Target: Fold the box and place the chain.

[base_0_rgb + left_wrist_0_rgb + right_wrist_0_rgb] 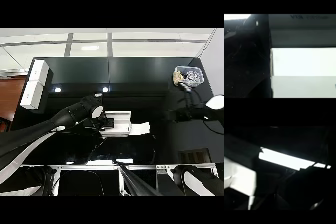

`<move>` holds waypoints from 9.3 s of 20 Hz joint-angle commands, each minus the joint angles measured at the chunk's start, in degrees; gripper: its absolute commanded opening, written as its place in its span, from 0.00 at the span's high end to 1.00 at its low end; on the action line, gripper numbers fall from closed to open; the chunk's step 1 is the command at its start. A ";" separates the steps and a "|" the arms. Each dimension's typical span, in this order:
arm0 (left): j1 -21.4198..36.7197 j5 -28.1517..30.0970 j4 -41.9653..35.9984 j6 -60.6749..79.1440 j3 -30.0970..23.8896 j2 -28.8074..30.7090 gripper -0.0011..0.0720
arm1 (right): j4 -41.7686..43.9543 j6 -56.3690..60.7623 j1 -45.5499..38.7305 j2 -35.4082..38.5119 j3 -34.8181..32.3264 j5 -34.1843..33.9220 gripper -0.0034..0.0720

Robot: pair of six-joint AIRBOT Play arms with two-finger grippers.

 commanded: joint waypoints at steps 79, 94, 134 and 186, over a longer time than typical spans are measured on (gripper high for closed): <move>0.07 -0.07 0.00 0.00 0.04 0.00 0.95 | -27.65 61.83 52.00 -23.61 21.66 -2.43 0.60; 0.07 -0.07 0.00 0.00 0.04 0.00 0.95 | -26.18 62.49 52.00 -25.42 21.66 0.00 0.93; 0.07 -0.02 0.07 0.00 0.04 -0.02 0.95 | -36.20 52.22 -8.04 -54.40 73.42 3.85 0.05; 0.07 1.46 0.02 0.00 0.04 -0.02 0.95 | -3.67 15.13 13.92 8.61 55.63 30.34 0.93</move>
